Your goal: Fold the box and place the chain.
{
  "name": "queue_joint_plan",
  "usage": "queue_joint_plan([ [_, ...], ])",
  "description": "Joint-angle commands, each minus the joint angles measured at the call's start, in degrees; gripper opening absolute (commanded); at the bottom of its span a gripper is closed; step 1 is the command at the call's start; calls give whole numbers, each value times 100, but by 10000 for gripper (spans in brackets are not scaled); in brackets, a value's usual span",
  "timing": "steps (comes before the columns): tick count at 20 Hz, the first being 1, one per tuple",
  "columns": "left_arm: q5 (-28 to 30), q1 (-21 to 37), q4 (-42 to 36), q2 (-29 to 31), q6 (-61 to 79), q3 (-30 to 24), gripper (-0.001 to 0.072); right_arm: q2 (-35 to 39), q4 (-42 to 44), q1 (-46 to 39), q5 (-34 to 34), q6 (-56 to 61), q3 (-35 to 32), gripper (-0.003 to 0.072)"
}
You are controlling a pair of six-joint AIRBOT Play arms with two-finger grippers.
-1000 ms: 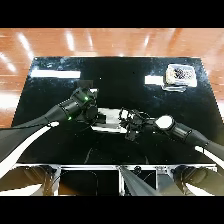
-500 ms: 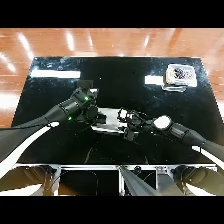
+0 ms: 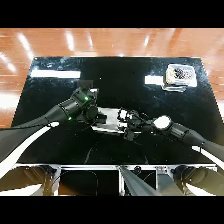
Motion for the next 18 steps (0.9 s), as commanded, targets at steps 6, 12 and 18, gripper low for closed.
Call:
queue_joint_plan([
  [6,-17,-4,2,-2,-2,2,23,-4,4,4,-46,-57,2,312],
  [12,-24,-4,4,-2,0,2,23,-4,2,4,-48,33,2,599],
  [18,-26,-4,2,-2,0,2,23,-4,2,4,-48,33,2,193],
])
